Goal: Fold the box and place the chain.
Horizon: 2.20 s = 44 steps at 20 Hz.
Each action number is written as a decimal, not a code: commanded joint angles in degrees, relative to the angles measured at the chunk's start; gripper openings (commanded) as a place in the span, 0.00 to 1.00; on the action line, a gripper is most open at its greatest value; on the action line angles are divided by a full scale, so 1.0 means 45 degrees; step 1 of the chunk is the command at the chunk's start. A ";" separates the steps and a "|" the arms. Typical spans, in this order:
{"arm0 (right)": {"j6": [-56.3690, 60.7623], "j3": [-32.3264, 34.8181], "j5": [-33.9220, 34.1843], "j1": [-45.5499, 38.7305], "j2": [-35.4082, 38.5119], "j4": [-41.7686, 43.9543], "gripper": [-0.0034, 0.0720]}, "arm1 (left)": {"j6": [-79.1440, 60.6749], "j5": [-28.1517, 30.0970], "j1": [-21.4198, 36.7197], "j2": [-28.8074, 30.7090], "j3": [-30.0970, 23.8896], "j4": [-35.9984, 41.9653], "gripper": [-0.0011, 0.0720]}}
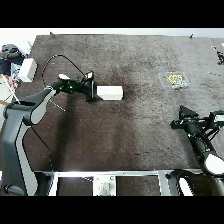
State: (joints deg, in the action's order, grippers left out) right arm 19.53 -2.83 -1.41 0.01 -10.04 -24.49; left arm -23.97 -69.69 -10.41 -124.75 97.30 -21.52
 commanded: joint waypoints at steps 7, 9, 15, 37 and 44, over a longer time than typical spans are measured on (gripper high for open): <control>0.0005 0.0112 0.0146 0.0005 0.0121 -0.0029 0.06 | 0.1200 0.0078 0.0170 0.1360 0.0019 0.1379 0.03; 0.0005 0.0112 0.0155 0.0005 0.0121 -0.0029 0.06 | 0.2011 0.0869 0.0403 0.2535 0.0019 0.1593 0.03; 0.0005 0.0112 0.0180 0.0005 0.0121 -0.0029 0.06 | 0.6353 0.3871 0.2341 0.6713 0.0005 0.1311 0.02; 0.0005 0.0112 0.0180 0.0005 0.0121 -0.0029 0.06 | 1.1652 0.7563 1.1298 1.2371 -1.1604 -0.4537 0.02; 0.0005 0.0112 0.0180 0.0005 0.0121 -0.0029 0.06 | 1.0452 0.6795 1.1322 0.9568 -1.0268 -0.4920 0.02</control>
State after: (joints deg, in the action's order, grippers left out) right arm 19.53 -2.35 -0.58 0.01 -9.52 -24.64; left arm 25.39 -37.82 40.36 -77.58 49.04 -42.44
